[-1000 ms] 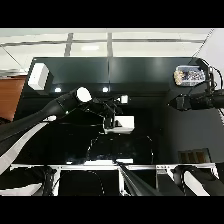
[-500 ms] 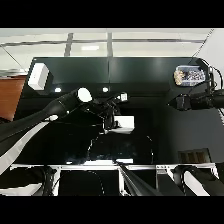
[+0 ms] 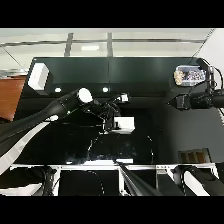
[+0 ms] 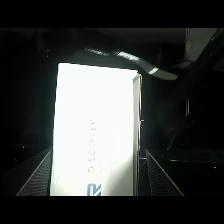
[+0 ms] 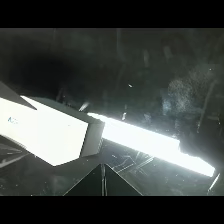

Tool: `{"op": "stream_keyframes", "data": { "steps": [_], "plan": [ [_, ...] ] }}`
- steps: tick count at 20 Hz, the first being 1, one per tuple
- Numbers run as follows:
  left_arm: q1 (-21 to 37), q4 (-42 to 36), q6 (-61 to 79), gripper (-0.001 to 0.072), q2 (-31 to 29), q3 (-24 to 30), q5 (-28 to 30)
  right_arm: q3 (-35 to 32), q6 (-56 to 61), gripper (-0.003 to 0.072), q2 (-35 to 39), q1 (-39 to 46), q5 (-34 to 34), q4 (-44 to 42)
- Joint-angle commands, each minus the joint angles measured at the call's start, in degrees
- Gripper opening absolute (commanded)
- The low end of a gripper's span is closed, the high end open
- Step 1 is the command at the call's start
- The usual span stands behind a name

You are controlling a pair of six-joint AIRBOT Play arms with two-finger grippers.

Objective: Fold the box and place the chain.

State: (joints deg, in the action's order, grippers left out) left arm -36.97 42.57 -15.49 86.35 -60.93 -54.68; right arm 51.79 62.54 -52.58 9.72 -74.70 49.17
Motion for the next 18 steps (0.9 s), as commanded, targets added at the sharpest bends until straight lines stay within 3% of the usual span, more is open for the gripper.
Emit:
{"op": "stream_keyframes", "data": {
  "steps": [1, 13, 18],
  "plan": [
    [-0.39, 1.09, 0.33, 0.0705, 0.02, -0.04, -0.02, -0.02, 0.02, 0.0013, 0.02, 0.04, 0.39, 0.02],
    [-2.1, 4.33, 0.33, 0.0706, 0.02, -0.04, 0.68, -0.02, 0.02, 0.0012, 0.02, 0.04, 0.39, 0.02],
    [-3.34, 12.35, 2.89, 0.0706, 1.36, -0.02, 3.19, -0.02, 0.02, 0.0012, 0.02, 0.04, 0.72, 0.02]
  ]
}}
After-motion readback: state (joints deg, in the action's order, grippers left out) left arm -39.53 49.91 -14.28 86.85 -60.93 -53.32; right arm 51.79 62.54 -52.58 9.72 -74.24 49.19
